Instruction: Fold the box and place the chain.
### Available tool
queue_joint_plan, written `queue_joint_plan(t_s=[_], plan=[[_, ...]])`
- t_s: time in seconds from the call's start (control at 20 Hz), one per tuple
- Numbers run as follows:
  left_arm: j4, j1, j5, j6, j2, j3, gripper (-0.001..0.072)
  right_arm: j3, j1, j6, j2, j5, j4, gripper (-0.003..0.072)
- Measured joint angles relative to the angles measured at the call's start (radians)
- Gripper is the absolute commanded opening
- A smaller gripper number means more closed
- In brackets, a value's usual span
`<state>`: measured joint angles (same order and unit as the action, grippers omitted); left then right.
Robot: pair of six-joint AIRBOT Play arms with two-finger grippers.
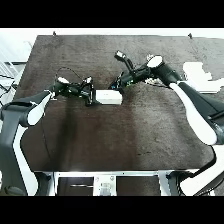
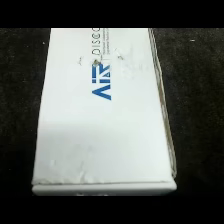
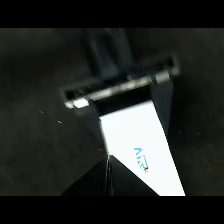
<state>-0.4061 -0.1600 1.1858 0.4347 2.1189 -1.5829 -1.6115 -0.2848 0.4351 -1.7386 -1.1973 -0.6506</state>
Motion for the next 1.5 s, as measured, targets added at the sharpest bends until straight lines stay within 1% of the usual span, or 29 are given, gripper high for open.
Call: queue_joint_plan(t_s=[0.15, 0.25, 0.3, 0.4, 0.6, 0.75, 0.9, 1.05, 1.1, 1.15, 1.2, 1.35, 1.5], plan=[[0.0, 0.0, 0.0, 0.0, 0.0, 0.0, 0.0428, 0.084, -0.001, 0.043, 0.163, 0.054, -0.002, 0.0008], [0.0, 0.0, 0.0, 0.0, 0.0, 0.0, 0.0428, 0.188, 0.002, 0.088, 0.296, 0.156, -0.026, 0.0009], [0.0, 0.0, 0.0, 0.0, 0.0, 0.0, 0.0428, 0.259, 0.006, 0.114, 0.37, 0.22, -0.043, 0.0008], [0.0, 0.0, 0.0, 0.0, 0.0, 0.0, 0.0428, 0.418, 0.017, 0.155, 0.523, 0.364, -0.062, 0.0009], [0.0, 0.0, 0.0, 0.0, 0.0, 0.0, 0.0428, 0.799, 0.044, 0.209, 0.84, 0.683, -0.079, 0.001], [0.0, 0.0, 0.0, 0.0, 0.0, 0.0, 0.0428, 1.065, 0.053, 0.226, 1.036, 0.872, -0.084, 0.001], [0.005, 0.0, 0.002, 0.0, 0.0, 0.0, 0.0428, 1.251, 0.056, 0.233, 1.167, 1.004, -0.086, 0.0009], [0.013, 0.0, 0.006, 0.0, 0.001, 0.0, 0.0428, 1.357, 0.057, 0.236, 1.221, 1.07, -0.087, 0.001], [0.015, 0.0, 0.007, 0.0, 0.001, 0.0, 0.0379, 1.381, 0.057, 0.236, 1.231, 1.083, -0.087, 0.001], [0.017, 0.0, 0.012, 0.0, 0.001, 0.0, 0.0137, 1.397, 0.057, 0.237, 1.238, 1.091, -0.089, 0.001], [0.018, 0.0, 0.021, -0.002, 0.001, 0.0, 0.002, 1.41, 0.057, 0.237, 1.243, 1.101, -0.089, 0.0009], [0.036, 0.008, 0.06, -0.026, -0.021, 0.001, 0.0015, 1.431, 0.057, 0.237, 1.25, 1.114, -0.09, 0.001], [0.049, 0.029, 0.085, -0.097, -0.083, 0.001, 0.0012, 1.439, 0.057, 0.238, 1.254, 1.123, -0.09, 0.001]])
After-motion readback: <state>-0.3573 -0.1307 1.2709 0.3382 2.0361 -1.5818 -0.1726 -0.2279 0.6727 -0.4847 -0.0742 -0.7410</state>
